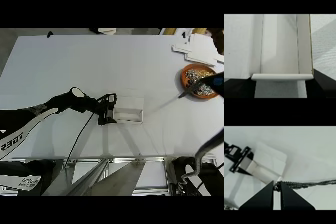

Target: Fold the box and place the chain.

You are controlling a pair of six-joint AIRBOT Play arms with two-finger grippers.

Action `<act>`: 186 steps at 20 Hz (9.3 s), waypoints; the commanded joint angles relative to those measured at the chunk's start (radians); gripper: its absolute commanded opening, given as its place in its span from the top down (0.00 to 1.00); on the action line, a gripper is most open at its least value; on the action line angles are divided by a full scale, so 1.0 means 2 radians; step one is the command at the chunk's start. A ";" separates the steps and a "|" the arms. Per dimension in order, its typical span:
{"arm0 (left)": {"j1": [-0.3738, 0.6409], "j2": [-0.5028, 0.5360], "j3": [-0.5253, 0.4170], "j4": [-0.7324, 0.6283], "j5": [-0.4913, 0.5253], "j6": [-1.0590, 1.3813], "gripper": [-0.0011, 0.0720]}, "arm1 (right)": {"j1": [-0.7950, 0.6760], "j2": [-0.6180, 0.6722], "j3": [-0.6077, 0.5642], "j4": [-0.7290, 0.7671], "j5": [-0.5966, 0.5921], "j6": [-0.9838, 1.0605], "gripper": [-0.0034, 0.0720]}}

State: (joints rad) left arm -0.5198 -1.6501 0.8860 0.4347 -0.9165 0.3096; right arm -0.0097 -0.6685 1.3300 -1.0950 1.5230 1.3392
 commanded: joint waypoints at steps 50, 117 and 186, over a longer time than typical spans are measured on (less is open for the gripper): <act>0.000 0.000 0.001 0.000 0.000 0.000 0.70 | 0.062 -0.192 -0.280 -0.217 -0.233 0.077 0.73; 0.000 0.000 0.001 0.000 0.000 0.000 0.70 | 0.373 -0.148 -0.280 -0.043 -0.395 0.157 0.94; 0.000 0.000 0.001 0.000 0.000 0.000 0.70 | 0.139 -0.390 -0.195 -0.249 -0.224 0.215 0.69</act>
State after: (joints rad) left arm -0.5198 -1.6501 0.8860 0.4351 -0.9169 0.3096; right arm 0.2691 -1.4452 0.9413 -1.5929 1.0760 1.7588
